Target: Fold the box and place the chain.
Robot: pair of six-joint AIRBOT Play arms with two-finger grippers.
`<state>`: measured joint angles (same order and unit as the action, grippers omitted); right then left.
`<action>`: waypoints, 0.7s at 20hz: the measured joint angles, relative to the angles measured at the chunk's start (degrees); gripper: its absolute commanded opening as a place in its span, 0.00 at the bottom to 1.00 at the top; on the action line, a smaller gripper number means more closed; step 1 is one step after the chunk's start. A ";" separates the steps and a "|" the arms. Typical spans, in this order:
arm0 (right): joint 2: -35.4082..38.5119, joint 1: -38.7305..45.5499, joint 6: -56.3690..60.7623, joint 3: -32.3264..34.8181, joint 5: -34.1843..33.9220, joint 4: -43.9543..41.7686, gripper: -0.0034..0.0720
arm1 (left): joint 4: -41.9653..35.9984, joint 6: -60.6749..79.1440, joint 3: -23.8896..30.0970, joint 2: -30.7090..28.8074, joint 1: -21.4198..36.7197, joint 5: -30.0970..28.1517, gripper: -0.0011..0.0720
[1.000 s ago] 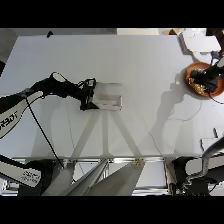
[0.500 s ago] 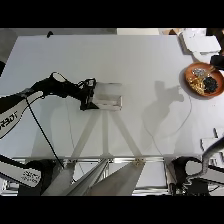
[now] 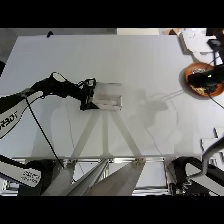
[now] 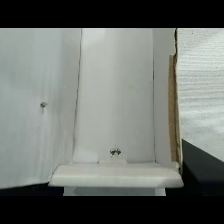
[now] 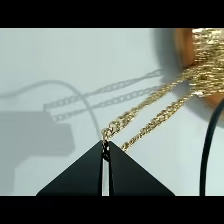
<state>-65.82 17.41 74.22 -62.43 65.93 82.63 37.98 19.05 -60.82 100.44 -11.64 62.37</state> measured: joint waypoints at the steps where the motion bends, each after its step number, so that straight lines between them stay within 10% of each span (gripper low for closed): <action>1: 0.28 -2.89 -0.17 0.81 0.11 -0.13 0.06 | 0.00 0.00 0.00 0.00 0.02 0.00 0.45; 14: -1.55 -36.28 3.91 2.91 -12.28 -0.63 0.06 | 0.00 0.00 0.00 0.00 0.02 0.02 0.45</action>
<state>-67.37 -18.87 78.13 -59.53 53.65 82.00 37.98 19.05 -60.82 100.44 -11.62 62.39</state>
